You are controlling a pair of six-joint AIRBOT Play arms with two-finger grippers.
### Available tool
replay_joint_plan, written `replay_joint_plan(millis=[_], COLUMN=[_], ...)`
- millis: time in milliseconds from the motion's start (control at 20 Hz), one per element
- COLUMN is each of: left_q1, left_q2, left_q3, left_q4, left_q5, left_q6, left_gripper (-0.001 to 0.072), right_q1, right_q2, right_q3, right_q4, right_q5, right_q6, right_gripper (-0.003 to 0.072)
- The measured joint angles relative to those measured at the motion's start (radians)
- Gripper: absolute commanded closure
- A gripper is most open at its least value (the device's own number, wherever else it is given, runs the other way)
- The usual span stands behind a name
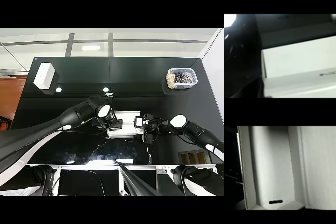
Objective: Fold the box and place the chain.
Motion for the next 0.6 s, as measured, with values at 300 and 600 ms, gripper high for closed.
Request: replay_joint_plan(millis=[300, 600], left_q1=[-0.016, -0.025], left_q2=[-0.062, -0.099], left_q3=[0.064, 0.084], left_q4=[0.037, 0.055], left_q5=[-0.051, -0.071], left_q6=[-0.051, -0.109], left_gripper=[0.0434, 0.0436], right_q1=[0.000, 0.000], right_q2=[0.000, 0.000], right_q3=[0.000, 0.000], right_q4=[0.000, 0.000], right_q5=[0.000, 0.000], right_q6=[0.000, 0.000], right_gripper=[0.0204, 0.0204])
